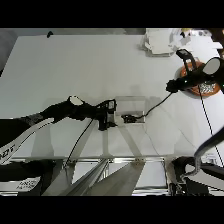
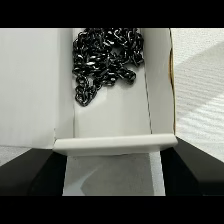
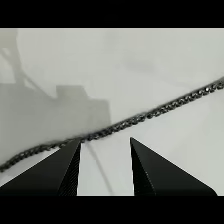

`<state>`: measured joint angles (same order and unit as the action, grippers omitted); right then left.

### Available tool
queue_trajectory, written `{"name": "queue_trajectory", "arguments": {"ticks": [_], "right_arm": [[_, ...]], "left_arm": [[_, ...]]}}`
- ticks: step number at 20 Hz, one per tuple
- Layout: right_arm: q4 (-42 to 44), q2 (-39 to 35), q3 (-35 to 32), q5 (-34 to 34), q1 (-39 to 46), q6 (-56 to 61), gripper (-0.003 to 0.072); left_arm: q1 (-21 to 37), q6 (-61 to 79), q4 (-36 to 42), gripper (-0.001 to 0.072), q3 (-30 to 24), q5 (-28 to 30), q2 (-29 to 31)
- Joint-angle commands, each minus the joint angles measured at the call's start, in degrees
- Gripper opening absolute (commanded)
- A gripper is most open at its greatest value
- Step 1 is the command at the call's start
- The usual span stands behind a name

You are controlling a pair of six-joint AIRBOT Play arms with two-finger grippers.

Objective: Fold the box and place the chain.

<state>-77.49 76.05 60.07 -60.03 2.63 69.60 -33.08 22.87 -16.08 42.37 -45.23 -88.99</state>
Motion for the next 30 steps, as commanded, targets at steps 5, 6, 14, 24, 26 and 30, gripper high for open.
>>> {"name": "queue_trajectory", "arguments": {"ticks": [5,6,14,24,26,30], "right_arm": [[-1.84,6.12,-3.48,7.23,-2.91,2.54,0.0344],[-2.08,6.80,-3.50,7.04,-3.34,2.62,0.0342],[-11.21,7.06,-3.65,3.89,-3.45,9.70,0.0341],[-11.15,9.20,-3.65,7.30,-3.45,11.17,0.0275],[-11.13,9.20,-3.65,7.65,-3.48,11.15,0.0193],[-10.95,9.20,-3.65,6.58,-3.48,10.93,0.0034]], "left_arm": [[0.02,0.00,0.00,0.0208,-0.02,0.00,0.02],[0.02,0.02,0.00,0.0208,-0.02,0.00,0.02],[0.02,0.00,0.00,0.0208,-0.02,0.00,0.02],[0.02,0.02,0.00,0.0208,-0.02,0.00,0.02],[0.02,0.00,0.00,0.0208,-0.02,0.00,0.02],[0.02,0.02,0.00,0.0208,-0.02,0.00,0.02]]}}
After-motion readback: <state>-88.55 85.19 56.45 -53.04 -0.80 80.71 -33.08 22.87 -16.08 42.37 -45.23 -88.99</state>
